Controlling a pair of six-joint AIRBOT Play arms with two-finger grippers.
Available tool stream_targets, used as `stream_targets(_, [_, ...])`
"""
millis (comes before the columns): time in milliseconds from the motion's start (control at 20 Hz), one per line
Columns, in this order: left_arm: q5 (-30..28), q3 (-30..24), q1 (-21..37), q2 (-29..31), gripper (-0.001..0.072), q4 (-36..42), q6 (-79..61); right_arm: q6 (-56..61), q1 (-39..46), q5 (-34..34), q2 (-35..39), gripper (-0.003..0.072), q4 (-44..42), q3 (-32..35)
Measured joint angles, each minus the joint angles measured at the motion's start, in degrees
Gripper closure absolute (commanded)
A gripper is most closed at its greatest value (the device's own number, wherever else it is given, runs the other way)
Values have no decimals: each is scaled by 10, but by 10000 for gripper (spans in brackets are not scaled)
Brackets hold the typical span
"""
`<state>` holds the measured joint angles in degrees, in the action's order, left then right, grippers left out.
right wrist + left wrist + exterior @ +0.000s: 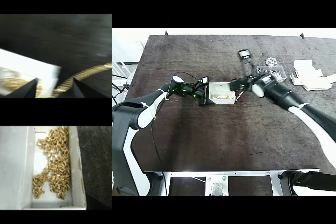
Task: Fold the box and place the chain.
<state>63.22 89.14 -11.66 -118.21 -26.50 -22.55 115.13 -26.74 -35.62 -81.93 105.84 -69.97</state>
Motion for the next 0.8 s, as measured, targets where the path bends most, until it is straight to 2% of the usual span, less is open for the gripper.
stream_targets(150, [0, 0, 0, 0, 245, 0, 0, 3, 87, 11, -6, 140, -3, 25])
stream_targets(250, [0, 0, 0, 0, 245, 0, 0, -3, 145, 44, -34, 141, -44, 34])
stream_targets(450, [0, 0, 0, 0, 246, 0, 0, -86, 207, 111, -109, 141, -178, 17])
stream_targets(700, [0, 0, 0, 0, 246, 0, 0, -223, 226, 137, -202, 177, -351, -56])
stream_targets(750, [-1, 0, 0, 0, 245, 0, 0, -243, 226, 139, -216, 210, -376, -70])
stream_targets(800, [-1, 0, 0, 0, 245, 0, 0, -260, 227, 139, -226, 296, -397, -83])
